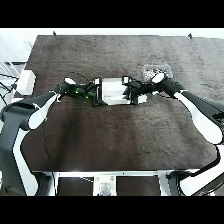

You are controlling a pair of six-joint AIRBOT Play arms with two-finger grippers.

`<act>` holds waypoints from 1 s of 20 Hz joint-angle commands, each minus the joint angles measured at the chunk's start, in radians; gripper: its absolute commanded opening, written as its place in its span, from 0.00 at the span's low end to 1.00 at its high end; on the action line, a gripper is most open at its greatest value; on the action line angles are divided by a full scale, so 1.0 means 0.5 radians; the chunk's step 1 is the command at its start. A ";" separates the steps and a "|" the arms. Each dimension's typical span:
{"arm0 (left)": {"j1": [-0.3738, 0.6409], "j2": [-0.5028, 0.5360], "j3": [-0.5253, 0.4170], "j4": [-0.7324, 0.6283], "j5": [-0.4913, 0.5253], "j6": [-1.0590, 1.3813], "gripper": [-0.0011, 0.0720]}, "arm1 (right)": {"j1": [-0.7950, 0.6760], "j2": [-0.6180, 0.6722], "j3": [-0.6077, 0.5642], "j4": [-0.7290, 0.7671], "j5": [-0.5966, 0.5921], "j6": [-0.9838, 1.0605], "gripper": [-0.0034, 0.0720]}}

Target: Fold the box and place the chain.

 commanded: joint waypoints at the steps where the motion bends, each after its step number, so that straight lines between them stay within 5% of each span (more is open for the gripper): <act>1: -0.001 -0.001 0.000 0.000 0.003 0.001 0.54 | 0.002 -0.018 -0.001 0.027 -0.032 0.000 0.41; 3: -0.001 -0.001 0.000 0.000 0.003 0.000 0.54 | -0.004 -0.024 -0.001 0.025 -0.037 0.000 0.46; 5: -0.001 -0.001 0.000 0.000 0.003 0.001 0.54 | -0.004 -0.024 -0.001 0.025 -0.037 0.000 0.78; 10: -0.001 -0.001 0.000 0.000 0.003 0.000 0.54 | -0.019 -0.024 -0.001 -0.008 -0.037 0.018 0.78; 11: -0.001 -0.001 0.000 0.000 0.003 0.000 0.54 | -0.029 -0.023 -0.001 -0.021 -0.037 0.072 0.70; 12: -0.001 -0.001 0.000 0.000 0.003 0.000 0.54 | -0.043 -0.014 -0.001 -0.072 -0.031 0.136 0.45; 15: -0.001 -0.001 0.000 0.000 0.003 0.001 0.54 | -0.072 0.048 -0.001 -0.243 0.032 0.282 0.18; 17: -0.001 -0.001 0.000 0.000 0.004 0.000 0.54 | -0.105 0.121 -0.001 -0.321 0.091 0.354 0.07; 20: -0.001 -0.001 0.000 0.000 0.003 0.000 0.54 | -0.170 0.260 -0.001 -0.336 0.143 0.536 0.07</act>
